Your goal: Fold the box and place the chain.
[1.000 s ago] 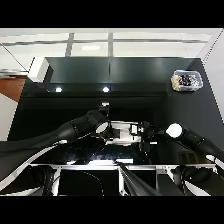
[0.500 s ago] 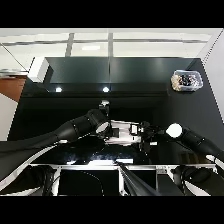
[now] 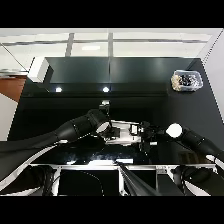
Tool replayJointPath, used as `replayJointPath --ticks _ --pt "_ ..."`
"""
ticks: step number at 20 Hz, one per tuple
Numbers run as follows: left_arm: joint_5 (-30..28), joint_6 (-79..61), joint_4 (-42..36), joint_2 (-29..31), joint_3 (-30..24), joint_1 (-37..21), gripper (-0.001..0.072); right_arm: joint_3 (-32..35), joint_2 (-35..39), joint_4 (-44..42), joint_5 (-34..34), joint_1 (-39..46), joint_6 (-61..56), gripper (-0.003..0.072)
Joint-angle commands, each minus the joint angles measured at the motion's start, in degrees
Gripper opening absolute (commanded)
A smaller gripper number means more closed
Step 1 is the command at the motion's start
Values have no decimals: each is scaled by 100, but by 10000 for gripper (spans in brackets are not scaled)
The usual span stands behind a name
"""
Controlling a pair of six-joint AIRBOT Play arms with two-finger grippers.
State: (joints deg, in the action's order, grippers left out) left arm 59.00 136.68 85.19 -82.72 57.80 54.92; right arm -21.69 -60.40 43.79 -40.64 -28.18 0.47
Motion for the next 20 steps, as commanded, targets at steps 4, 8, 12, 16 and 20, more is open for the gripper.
replayJointPath --ticks 4,8,12,16,20 --pt "-31 26 -15 -63 7 2 211 -2 -4 -2 0 -2 -4 531" --pt "-20 -26 -63 -125 7 4 28 -2 -4 -2 0 -2 -4 531" --pt "175 -37 -13 -125 9 2 27 -44 94 -20 0 74 -612 713" --pt "238 -37 52 -125 9 2 27 -44 597 750 -857 428 -894 712" --pt "208 -37 96 -125 9 2 28 -42 925 938 -1051 614 -966 704"
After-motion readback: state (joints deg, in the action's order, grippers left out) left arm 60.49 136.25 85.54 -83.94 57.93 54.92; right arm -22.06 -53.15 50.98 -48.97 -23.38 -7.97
